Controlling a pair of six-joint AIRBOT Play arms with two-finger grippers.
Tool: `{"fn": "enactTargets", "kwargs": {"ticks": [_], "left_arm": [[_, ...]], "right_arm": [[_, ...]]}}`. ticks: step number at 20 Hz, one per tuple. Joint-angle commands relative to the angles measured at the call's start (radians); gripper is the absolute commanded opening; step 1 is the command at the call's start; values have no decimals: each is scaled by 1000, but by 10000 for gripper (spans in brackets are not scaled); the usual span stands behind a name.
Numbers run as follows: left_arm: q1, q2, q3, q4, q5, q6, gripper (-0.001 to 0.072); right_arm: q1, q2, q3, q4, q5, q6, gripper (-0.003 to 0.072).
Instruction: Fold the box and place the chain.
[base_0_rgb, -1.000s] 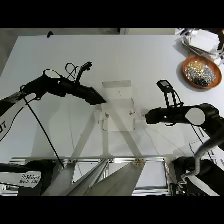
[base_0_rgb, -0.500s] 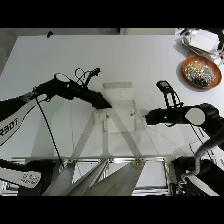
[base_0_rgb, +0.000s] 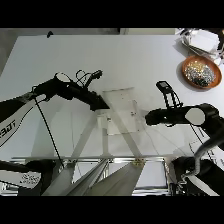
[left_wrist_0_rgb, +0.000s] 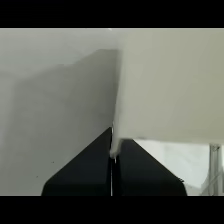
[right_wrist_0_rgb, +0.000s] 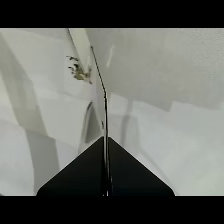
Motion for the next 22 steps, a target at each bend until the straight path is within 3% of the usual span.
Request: {"fn": "enactTargets", "kwargs": {"ticks": [1,2,5,6,9,11,13,16,22], "left_arm": [[1,56,0,50,2,41,5],[-2,76,0,60,2,46,4],[-4,148,0,88,-12,41,2],[-4,170,-2,97,-20,15,1],[-8,247,-81,97,-10,-4,-1],[-23,312,-189,83,77,35,0],[-45,351,-271,72,103,109,2],[-110,345,-283,153,104,138,6],[-203,344,-283,150,284,251,6]], "right_arm": [[1,1,0,13,1,0,20],[1,2,0,26,2,0,52],[1,19,31,39,59,1,304],[1,33,50,39,109,1,323],[1,103,73,19,259,1,327],[1,163,73,-7,347,1,341],[1,224,73,-26,394,1,341],[1,294,73,-26,395,0,340],[1,316,73,-26,383,-1,340]]}}
